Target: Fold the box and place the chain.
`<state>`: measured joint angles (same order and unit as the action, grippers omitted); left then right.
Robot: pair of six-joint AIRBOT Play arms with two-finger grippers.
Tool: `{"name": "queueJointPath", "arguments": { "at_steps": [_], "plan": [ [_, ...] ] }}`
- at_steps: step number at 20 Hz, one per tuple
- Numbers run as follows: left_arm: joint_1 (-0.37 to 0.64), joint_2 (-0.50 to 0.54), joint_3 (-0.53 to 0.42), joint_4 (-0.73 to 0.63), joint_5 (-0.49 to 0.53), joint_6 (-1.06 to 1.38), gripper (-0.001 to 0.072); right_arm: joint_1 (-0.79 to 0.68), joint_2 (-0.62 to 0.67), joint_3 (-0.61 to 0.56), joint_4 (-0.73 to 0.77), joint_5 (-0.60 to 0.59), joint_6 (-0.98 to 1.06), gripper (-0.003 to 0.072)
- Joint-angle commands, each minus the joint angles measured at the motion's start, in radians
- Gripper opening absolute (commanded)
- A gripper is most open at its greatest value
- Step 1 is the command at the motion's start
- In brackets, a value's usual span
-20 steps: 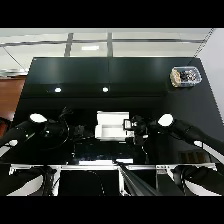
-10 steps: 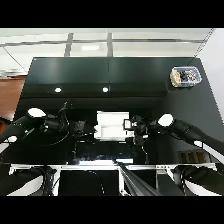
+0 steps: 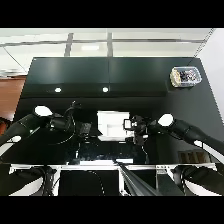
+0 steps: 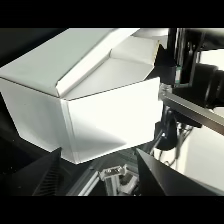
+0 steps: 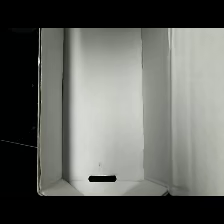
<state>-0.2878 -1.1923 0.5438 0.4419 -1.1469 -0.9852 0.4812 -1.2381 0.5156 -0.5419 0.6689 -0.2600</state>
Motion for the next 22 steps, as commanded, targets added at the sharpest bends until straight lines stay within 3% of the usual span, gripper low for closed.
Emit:
{"name": "queueJointPath", "arguments": {
  "at_steps": [1,6,12,18,22],
  "plan": [
    [-0.065,0.001,0.074,0.113,0.071,-0.162,0.0534,0.001,-0.001,0.0,-0.002,0.0,-0.002,0.0128],
    [-0.156,0.001,0.175,0.293,0.111,-0.377,0.0534,0.001,-0.001,0.0,-0.002,0.0,-0.002,0.0128],
    [-0.243,0.001,0.229,0.52,0.143,-0.632,0.0534,0.001,-0.001,0.0,-0.002,0.0,-0.002,0.0128],
    [-0.272,0.0,0.229,0.535,0.159,-0.686,0.0534,0.001,-0.001,0.0,-0.002,0.0,-0.002,0.0128],
    [-0.311,0.0,0.229,0.579,0.226,-0.752,0.0534,0.001,-0.001,0.0,-0.002,0.0,-0.002,0.0128]
  ]
}}
